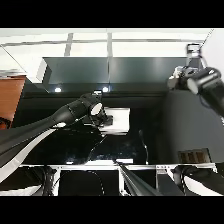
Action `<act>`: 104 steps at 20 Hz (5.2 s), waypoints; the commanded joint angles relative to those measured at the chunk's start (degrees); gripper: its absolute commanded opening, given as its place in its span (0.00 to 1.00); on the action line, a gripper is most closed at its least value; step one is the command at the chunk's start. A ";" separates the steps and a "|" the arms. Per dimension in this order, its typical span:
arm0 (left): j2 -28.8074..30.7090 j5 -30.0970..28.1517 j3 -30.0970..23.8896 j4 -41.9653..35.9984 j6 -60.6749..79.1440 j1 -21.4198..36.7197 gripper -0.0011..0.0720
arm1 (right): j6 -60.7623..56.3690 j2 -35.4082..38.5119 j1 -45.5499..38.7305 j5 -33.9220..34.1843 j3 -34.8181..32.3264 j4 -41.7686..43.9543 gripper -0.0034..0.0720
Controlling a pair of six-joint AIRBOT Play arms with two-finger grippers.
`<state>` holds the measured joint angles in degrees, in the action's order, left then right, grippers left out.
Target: Fold the box and place the chain.
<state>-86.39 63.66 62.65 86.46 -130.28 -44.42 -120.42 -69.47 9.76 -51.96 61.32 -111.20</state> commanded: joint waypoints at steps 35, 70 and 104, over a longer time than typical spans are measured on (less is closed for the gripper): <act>0.02 -0.20 0.04 -0.02 0.00 0.02 0.05 | 33.77 -14.40 -21.42 -23.87 51.95 29.33 0.05; 0.02 -0.17 0.04 -0.15 0.00 0.02 0.05 | 41.79 3.13 16.94 -21.11 9.60 63.36 0.05; 1.84 1.36 0.04 0.15 -2.21 0.02 0.74 | 36.65 6.62 8.55 -14.23 -3.74 30.99 0.43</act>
<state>-85.69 64.93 62.65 86.52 -130.96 -44.42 -83.64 -63.02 18.61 -66.26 57.71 -78.98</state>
